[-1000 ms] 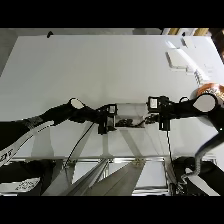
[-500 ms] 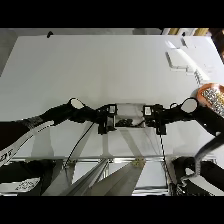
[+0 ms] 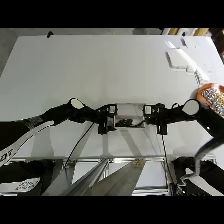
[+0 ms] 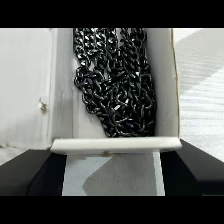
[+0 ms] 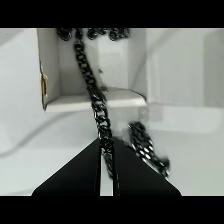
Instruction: Fold the box and place the chain.
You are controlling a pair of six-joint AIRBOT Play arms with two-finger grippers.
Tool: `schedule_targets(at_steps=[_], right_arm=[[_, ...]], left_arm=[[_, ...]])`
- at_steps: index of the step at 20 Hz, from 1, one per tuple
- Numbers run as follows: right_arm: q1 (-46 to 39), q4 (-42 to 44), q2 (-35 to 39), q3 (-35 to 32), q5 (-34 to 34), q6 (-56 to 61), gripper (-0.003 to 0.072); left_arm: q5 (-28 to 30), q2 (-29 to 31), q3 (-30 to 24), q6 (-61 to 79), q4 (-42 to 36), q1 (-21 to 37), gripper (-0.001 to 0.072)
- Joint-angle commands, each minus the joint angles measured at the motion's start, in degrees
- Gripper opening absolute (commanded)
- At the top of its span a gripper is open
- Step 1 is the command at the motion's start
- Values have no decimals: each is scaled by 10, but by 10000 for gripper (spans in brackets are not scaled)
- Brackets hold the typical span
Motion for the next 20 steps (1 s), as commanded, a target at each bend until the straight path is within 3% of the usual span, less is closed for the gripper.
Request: schedule_targets(at_steps=[1, 4, 9, 13, 17, 18, 19, 20], right_arm=[[1, -24, 101, 0, 7, 54, 20], [1, 70, 155, 0, 8, 53, 20], [64, 282, 144, 0, -3, -16, 21], [182, 293, 100, 0, -116, -31, 21], [226, 291, 17, 0, -184, -31, 32], [225, 283, 1, 0, -193, -30, 141], [225, 269, -8, 0, -201, -30, 299], [225, 254, -6, 0, -201, -24, 338]], left_arm=[[0, 0, 0, 0, 0, 0, 290], [0, 0, 0, 0, 0, 0, 290], [0, 0, 0, 0, 0, 0, 290], [0, 0, 0, 0, 0, 0, 290], [0, 0, 0, 0, 0, 0, 290], [0, 0, 0, 0, 0, 0, 290], [0, 0, 0, 0, 0, 0, 290], [0, 0, 0, 0, 0, 0, 290]])
